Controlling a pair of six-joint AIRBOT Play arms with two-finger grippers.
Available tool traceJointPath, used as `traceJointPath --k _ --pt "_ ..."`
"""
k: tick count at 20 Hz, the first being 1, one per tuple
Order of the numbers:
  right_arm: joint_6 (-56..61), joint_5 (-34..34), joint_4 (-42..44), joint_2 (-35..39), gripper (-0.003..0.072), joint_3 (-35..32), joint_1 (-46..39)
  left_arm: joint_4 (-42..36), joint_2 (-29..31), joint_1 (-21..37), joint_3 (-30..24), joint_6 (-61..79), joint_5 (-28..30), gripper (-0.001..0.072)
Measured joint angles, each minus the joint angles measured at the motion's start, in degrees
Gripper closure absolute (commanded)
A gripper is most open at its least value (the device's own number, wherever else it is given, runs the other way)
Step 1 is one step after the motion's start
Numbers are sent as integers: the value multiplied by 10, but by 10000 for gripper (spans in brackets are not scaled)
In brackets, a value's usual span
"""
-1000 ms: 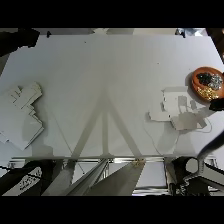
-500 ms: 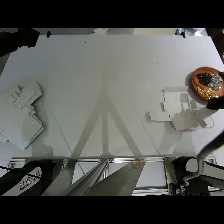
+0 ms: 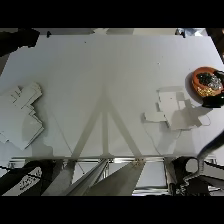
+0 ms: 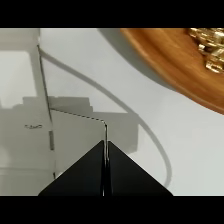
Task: Fold the box and place the chain.
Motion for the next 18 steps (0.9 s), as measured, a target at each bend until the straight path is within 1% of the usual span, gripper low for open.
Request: traceJointPath --k 4,9,12,15,18 --pt "-28 24 61 40 678 0 52 0 0 0 0 0 0 10" --pt "-46 25 200 73 678 0 133 0 0 0 0 0 0 10" --pt "-59 -5 307 78 679 0 189 0 0 0 0 0 0 10" --pt "-81 -60 407 80 679 0 251 0 0 0 0 0 0 10" --pt "-95 -129 457 69 681 -5 309 0 0 0 0 0 0 10"
